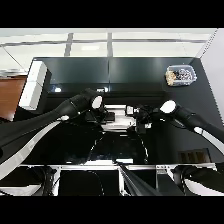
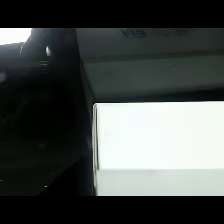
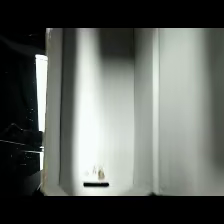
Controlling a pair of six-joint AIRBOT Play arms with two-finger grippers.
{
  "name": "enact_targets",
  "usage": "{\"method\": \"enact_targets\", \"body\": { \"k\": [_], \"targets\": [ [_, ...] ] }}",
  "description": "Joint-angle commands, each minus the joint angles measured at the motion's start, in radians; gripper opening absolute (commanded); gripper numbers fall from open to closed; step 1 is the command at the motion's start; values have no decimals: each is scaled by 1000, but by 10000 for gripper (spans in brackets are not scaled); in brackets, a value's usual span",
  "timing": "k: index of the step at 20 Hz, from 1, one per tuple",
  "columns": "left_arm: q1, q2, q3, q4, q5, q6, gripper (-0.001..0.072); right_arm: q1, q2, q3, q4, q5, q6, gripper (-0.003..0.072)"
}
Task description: Fold the box and place the chain.
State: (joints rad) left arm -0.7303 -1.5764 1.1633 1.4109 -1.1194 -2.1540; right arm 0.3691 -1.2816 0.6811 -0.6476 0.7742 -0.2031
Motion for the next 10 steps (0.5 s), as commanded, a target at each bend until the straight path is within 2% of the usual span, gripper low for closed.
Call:
{"method": "enact_targets", "body": {
  "k": [1, 8, 9, 10],
  "targets": [
    [0, 3, 0, 47, -31, -1, 29, -17, 82, 0, -69, 62, 20, 667],
    [0, 3, 0, 48, -18, -21, 30, -18, 37, 0, -83, 55, 13, 666],
    [0, 3, 0, 46, -18, -21, 30, -18, 29, 0, -82, 58, 13, 551],
    [0, 3, 0, 44, -18, -20, 30, -18, 28, 0, -77, 77, 13, 319]
  ]
}}
